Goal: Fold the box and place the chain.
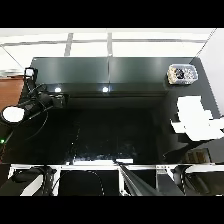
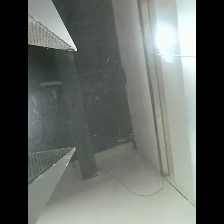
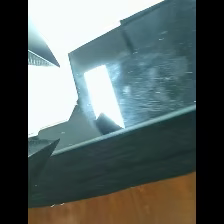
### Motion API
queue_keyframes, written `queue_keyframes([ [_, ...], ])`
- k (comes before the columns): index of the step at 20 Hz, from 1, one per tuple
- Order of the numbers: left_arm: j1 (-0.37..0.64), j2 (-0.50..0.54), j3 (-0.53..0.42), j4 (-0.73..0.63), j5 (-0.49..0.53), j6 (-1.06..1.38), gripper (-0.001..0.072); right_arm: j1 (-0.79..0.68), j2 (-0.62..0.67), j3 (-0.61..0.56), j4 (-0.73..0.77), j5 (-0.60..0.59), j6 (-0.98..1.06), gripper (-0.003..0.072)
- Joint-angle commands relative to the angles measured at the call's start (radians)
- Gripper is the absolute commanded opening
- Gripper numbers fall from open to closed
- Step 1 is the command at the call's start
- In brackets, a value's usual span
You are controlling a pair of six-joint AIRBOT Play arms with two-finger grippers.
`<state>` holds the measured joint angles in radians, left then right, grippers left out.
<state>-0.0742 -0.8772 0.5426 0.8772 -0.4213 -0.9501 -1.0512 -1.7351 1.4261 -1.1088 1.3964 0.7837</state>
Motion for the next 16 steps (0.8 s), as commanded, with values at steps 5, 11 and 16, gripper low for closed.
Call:
queue_keyframes([
  [5, 0.0, -0.001, 0.0, 0.001, 0.0, 0.0, 0.0705, 0.011, 0.03, -0.026, -0.031, 0.059, -0.014, 0.0156],
  [11, 0.0, -0.001, 0.0, 0.0, -0.003, -0.001, 0.0705, 0.011, 0.149, -0.15, 0.177, 0.053, -0.014, 0.0013],
  [16, 0.0, -0.002, 0.0, -0.028, -0.009, 0.0, 0.0705, 0.077, 0.394, -0.455, 0.486, -0.061, -0.034, 0.0013],
])
